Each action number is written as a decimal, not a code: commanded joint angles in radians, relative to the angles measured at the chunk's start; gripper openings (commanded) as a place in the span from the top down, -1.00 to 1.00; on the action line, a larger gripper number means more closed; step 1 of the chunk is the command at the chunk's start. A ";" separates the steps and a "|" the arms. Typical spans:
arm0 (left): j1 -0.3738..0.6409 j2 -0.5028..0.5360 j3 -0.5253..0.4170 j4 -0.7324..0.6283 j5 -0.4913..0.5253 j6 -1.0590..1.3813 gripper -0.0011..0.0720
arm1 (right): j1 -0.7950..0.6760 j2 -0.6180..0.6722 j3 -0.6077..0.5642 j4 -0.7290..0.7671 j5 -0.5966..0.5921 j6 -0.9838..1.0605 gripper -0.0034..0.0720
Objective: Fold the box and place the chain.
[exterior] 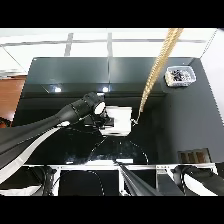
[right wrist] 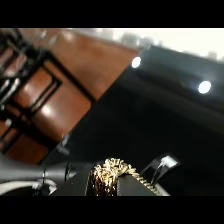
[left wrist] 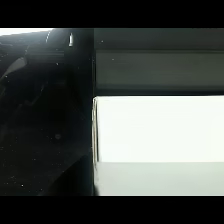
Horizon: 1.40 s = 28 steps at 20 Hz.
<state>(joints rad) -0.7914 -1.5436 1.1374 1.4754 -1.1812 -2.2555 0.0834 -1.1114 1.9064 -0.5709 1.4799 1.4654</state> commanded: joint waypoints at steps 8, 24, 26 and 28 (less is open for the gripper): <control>0.000 -0.001 0.001 0.000 -0.002 0.000 0.89 | 0.244 0.000 -0.327 -0.085 -0.161 -0.006 0.87; 0.000 -0.001 0.001 0.000 -0.005 0.000 0.89 | 0.025 0.108 -0.340 -0.084 -0.039 -0.011 0.87; 0.000 -0.001 0.001 0.000 -0.006 0.000 0.89 | 0.025 0.108 -0.340 -0.077 -0.039 -0.011 0.87; 0.000 -0.001 0.001 0.000 -0.006 0.000 0.89 | 0.025 0.108 -0.340 -0.032 -0.042 -0.012 0.87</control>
<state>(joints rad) -0.7914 -1.5436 1.1374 1.4754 -1.1870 -2.2559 0.1112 -1.0065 1.5665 -0.6453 1.4303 1.4544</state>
